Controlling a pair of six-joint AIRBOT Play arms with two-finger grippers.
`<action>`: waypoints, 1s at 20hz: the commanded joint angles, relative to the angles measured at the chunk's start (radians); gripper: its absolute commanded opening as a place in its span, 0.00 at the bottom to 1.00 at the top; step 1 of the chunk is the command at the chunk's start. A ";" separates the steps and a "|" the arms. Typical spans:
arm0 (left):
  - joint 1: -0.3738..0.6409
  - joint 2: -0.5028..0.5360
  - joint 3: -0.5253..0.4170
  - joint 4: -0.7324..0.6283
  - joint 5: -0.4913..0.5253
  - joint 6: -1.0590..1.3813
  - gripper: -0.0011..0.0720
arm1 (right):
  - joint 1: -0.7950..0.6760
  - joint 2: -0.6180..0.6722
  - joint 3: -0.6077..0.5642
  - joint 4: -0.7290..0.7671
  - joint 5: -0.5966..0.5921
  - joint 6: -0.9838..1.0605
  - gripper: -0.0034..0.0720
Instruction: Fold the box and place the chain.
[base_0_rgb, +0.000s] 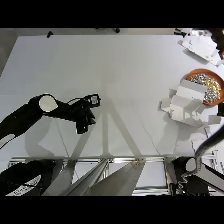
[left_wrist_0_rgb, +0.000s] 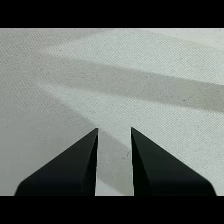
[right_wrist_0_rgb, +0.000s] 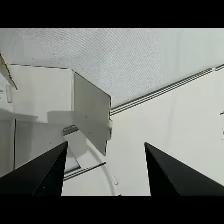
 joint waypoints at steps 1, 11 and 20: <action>0.000 0.000 0.001 0.000 0.000 0.000 0.34 | 0.000 -0.087 0.002 -0.007 -0.016 -0.029 0.76; 0.000 0.000 0.001 0.000 0.000 0.000 0.34 | 0.000 -0.230 0.002 0.229 -0.029 -0.134 0.08; 0.000 0.000 0.001 0.000 0.000 0.000 0.34 | 0.185 -0.119 0.002 0.439 0.049 -0.295 0.06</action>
